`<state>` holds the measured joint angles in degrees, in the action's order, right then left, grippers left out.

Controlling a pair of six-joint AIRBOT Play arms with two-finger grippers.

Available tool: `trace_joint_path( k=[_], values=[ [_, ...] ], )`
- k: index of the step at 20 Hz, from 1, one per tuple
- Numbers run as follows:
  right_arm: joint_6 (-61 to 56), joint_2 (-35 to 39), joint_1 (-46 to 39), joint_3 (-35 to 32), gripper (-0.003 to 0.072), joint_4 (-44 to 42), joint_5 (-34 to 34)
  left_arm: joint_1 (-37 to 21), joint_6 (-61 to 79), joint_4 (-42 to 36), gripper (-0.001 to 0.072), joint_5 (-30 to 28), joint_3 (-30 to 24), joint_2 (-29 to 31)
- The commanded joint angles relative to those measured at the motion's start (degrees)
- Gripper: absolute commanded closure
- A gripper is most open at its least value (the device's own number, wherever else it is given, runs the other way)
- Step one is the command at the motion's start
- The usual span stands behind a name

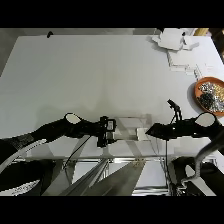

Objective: Fold the box and place the chain.

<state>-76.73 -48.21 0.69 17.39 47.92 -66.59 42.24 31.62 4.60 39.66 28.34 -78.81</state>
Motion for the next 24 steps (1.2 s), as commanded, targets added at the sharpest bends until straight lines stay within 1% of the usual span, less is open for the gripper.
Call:
trace_joint_path(
  k=[1, 7, 12, 15, 20, 24],
  values=[
    [0.72, 2.12, 0.2, 0.02, 0.0274, 0.04, -1.36, 0.0, -0.09, -0.02, 0.0438, 0.0, 0.02, 0.02],
    [0.79, 2.6, 0.94, 0.02, 0.0276, -1.68, -0.98, 0.0, -0.09, -0.02, 0.0438, 0.02, 0.02, 0.02],
    [0.28, 2.6, 9.11, 0.55, 0.0276, -1.6, 5.81, 0.0, -0.09, -0.02, 0.0438, 0.0, 0.02, 0.02],
    [-2.93, 2.6, 12.76, 2.36, 0.0281, -0.37, 9.03, 0.0, -0.09, -0.02, 0.0438, 0.0, 0.02, 0.02],
    [-19.54, 2.14, 20.15, 5.44, 0.029, 11.34, 11.98, 0.0, -0.09, -0.02, 0.0438, 0.0, 0.02, 0.02],
    [-30.08, -2.05, 29.35, 10.36, 0.029, 20.31, 12.46, 0.0, -0.09, -0.02, 0.0438, 0.0, 0.02, 0.02]
  ],
)
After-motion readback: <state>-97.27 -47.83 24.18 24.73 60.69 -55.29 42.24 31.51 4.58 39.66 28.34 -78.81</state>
